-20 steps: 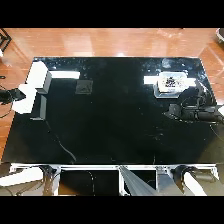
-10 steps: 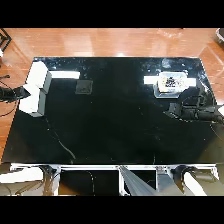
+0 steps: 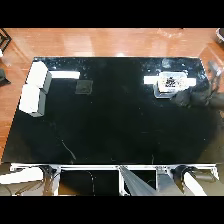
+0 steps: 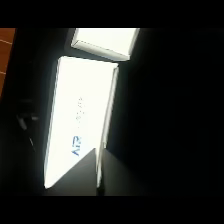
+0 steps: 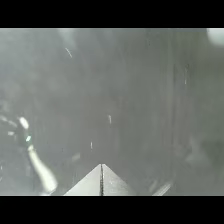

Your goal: Fold the box and place the chain.

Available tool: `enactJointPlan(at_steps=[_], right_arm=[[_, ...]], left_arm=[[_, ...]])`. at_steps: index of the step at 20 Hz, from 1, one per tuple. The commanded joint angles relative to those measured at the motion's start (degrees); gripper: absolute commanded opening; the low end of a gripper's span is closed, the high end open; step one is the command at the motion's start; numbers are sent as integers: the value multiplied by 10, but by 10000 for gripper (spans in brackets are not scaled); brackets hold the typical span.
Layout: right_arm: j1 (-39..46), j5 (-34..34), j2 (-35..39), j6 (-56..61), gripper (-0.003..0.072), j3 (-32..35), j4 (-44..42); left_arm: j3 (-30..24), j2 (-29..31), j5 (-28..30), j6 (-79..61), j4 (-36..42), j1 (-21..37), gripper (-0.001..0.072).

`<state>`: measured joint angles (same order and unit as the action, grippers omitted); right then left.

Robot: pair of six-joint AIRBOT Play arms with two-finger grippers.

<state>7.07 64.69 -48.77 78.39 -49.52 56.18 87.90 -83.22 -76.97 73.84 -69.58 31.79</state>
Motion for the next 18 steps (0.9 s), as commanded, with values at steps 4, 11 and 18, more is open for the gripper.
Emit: enactJointPlan(at_steps=[4, 11, 18], right_arm=[[-25, 84, 1, 63, 16, -254, 267], [-24, 106, 106, 97, 16, -140, 283], [-25, -38, 202, 120, 16, 128, 190]], left_arm=[[172, 29, -85, 96, 72, -85, 19], [-38, 242, 93, 111, -106, -374, 20], [-489, 468, 303, 184, -142, -447, 21]])
